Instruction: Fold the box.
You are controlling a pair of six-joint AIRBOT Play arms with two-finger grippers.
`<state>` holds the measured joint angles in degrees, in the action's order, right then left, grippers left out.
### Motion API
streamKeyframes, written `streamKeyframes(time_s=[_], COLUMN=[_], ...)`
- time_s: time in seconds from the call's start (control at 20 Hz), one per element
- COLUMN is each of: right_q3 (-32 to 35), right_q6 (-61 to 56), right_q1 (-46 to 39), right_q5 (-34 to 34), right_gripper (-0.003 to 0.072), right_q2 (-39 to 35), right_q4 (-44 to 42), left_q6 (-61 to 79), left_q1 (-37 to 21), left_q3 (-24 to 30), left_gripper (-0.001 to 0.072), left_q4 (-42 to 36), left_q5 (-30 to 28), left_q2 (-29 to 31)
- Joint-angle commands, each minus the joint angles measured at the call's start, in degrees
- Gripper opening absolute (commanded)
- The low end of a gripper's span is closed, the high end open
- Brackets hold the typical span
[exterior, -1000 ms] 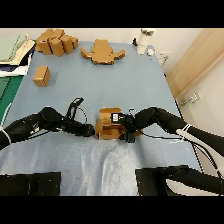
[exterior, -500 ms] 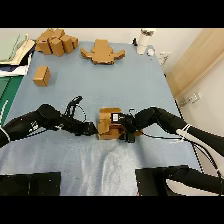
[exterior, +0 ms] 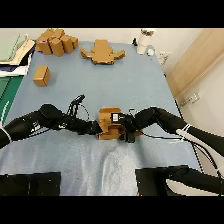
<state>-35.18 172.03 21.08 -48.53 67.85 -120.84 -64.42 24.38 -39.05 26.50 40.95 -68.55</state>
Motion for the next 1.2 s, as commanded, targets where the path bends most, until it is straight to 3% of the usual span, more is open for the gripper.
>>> streamKeyframes(time_s=[0.0,0.15,0.3,0.7,0.95,1.15], right_q3=[0.0,0.0,0.0,0.0,0.0,0.0], right_q6=[0.0,0.0,0.0,0.0,0.0,0.0], right_q1=[0.0,0.0,0.0,0.0,0.0,0.0], right_q5=[0.0,0.0,0.0,0.0,0.0,0.0], right_gripper=[0.0504,0.0504,0.0504,0.0504,0.0503,0.0503], right_q2=[0.0,0.0,0.0,0.0,0.0,0.0], right_q4=[0.0,0.0,0.0,0.0,0.0,0.0], left_q6=[-10.4,-27.2,-39.3,-48.2,-56.3,-59.1], left_q1=[2.7,7.6,11.9,15.3,18.1,20.2], left_q3=[-1.4,-4.6,-7.9,-14.4,-19.8,-22.3], left_gripper=[0.0545,0.0544,0.0544,0.0544,0.0544,0.0544], left_q4=[8.6,25.7,36.7,40.3,49.5,51.8], left_q5=[-4.9,-5.3,-5.2,-2.4,5.7,7.6], left_q2=[0.0,-0.1,-1.2,-7.9,-10.5,-10.9])
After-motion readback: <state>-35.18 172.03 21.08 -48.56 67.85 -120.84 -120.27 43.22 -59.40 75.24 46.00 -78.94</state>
